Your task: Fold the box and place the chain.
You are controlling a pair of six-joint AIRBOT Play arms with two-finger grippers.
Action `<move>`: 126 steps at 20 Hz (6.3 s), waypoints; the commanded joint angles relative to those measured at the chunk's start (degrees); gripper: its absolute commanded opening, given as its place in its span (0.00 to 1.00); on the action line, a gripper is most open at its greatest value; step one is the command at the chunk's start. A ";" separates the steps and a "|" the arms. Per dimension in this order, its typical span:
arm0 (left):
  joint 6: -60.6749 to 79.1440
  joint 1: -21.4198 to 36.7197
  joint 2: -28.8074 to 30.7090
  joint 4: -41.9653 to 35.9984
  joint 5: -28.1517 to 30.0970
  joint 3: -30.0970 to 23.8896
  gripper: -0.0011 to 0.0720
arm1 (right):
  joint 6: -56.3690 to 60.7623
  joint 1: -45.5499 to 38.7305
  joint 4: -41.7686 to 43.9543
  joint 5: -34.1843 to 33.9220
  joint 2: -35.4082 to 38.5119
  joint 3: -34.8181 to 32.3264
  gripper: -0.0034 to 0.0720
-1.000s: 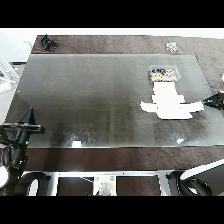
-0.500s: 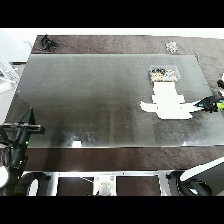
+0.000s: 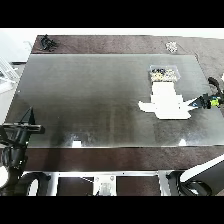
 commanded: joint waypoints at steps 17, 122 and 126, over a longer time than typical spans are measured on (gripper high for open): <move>0.00 -0.02 -0.04 0.00 0.02 0.02 0.04 | -13.84 22.73 39.21 -12.87 8.26 -36.52 0.06; -37.57 -7.82 -121.48 23.87 -60.92 103.16 0.75 | -9.84 43.52 36.24 -45.83 16.76 -37.64 0.06; -37.57 -8.79 -121.50 23.85 -61.92 104.35 0.75 | -9.94 43.50 36.26 -45.83 16.76 -37.64 0.06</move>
